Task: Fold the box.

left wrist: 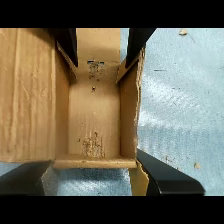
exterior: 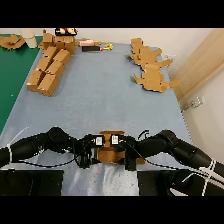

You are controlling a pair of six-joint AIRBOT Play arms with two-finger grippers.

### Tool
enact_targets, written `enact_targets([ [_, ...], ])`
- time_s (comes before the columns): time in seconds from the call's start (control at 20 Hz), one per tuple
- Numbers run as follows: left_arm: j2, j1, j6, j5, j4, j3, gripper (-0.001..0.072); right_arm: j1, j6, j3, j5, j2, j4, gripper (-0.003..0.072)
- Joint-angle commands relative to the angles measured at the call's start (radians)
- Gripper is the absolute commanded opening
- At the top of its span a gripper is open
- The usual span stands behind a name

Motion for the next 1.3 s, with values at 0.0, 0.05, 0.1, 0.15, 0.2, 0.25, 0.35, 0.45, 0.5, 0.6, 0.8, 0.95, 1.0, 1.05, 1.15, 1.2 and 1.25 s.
enact_targets([
  [0.0, 0.0, 0.001, -0.001, 0.003, -0.002, 0.001, 0.0508, 0.003, 0.0, -0.001, 0.006, -0.002, 0.001, 0.0505],
  [0.05, 0.0, 0.001, -0.001, 0.003, -0.002, 0.001, 0.0508, 0.003, 0.001, -0.001, 0.006, -0.002, 0.001, 0.0505],
  [0.1, 0.0, 0.001, -0.001, 0.003, -0.002, 0.001, 0.0508, 0.003, 0.001, -0.001, 0.005, -0.002, 0.0, 0.0506],
  [0.15, 0.0, 0.001, -0.001, 0.003, -0.002, 0.001, 0.0508, 0.003, 0.002, -0.001, 0.003, -0.002, -0.006, 0.0505],
  [0.2, 0.0, 0.001, -0.001, 0.003, -0.002, 0.001, 0.0508, 0.002, 0.032, 0.0, -0.016, 0.002, -0.026, 0.0502],
  [0.25, 0.0, 0.001, -0.001, 0.003, -0.002, 0.001, 0.0508, 0.002, 0.099, 0.003, -0.05, 0.008, -0.081, 0.0499],
  [0.35, 0.0, 0.001, -0.001, 0.003, -0.002, 0.001, 0.0508, 0.002, 0.339, 0.027, -0.168, 0.034, -0.289, 0.0232],
  [0.45, 0.0, 0.001, -0.001, 0.002, -0.002, 0.001, 0.0508, 0.002, 0.511, 0.056, -0.292, 0.076, -0.474, 0.0071],
  [0.5, 0.0, 0.001, -0.001, 0.003, -0.002, 0.001, 0.0508, 0.001, 0.568, 0.065, -0.34, 0.101, -0.537, 0.0004],
  [0.6, 0.0, 0.001, -0.001, 0.003, -0.002, 0.001, 0.0508, -0.01, 0.708, 0.067, -0.384, 0.161, -0.603, 0.0003],
  [0.8, 0.0, 0.001, -0.001, 0.003, -0.002, 0.001, 0.0508, -0.088, 1.175, 0.067, -0.446, 0.241, -0.733, 0.0002],
  [0.95, 0.0, 0.001, -0.001, 0.003, -0.002, 0.001, 0.0508, -0.184, 1.253, 0.055, -0.435, 0.227, -0.609, 0.0002],
  [1.0, 0.0, 0.001, -0.001, 0.003, -0.002, 0.001, 0.0508, -0.202, 1.253, 0.047, -0.416, 0.212, -0.537, 0.0002],
  [1.05, 0.0, 0.001, -0.001, 0.003, -0.002, 0.001, 0.0508, -0.204, 1.253, 0.039, -0.388, 0.198, -0.48, 0.0002],
  [1.15, 0.0, 0.001, -0.001, 0.003, -0.002, 0.001, 0.0508, -0.203, 1.255, 0.023, -0.312, 0.172, -0.372, 0.0002],
  [1.2, 0.0, 0.001, -0.001, 0.003, -0.002, 0.001, 0.0508, -0.203, 1.254, 0.021, -0.289, 0.161, -0.338, 0.0002],
  [1.25, 0.0, 0.001, -0.001, 0.003, -0.002, 0.001, 0.0508, -0.2, 1.254, 0.021, -0.274, 0.151, -0.325, 0.0002],
])
